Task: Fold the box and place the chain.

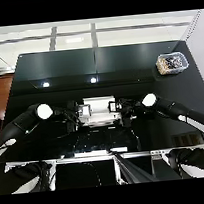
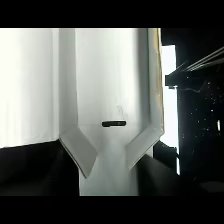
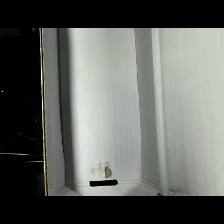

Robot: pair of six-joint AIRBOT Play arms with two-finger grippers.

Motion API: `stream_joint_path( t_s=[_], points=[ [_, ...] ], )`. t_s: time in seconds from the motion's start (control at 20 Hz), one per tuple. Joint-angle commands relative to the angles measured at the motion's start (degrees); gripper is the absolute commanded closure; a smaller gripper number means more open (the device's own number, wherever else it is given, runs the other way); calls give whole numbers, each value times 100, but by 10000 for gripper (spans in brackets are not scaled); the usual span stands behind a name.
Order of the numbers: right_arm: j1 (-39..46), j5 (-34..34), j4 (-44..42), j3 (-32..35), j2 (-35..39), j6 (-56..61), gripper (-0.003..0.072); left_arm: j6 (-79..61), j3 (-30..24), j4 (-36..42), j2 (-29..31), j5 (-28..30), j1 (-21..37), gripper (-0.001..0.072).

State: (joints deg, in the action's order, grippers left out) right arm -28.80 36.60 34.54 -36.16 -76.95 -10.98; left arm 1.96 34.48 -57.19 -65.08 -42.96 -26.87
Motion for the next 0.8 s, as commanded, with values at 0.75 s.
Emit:
stream_joint_path(
  t_s=[0.75],
  points=[
    [-7, 2, 0, 4, -2, 2, 621, -31, 94, 1834, -553, -76, -68, 491]
  ],
)
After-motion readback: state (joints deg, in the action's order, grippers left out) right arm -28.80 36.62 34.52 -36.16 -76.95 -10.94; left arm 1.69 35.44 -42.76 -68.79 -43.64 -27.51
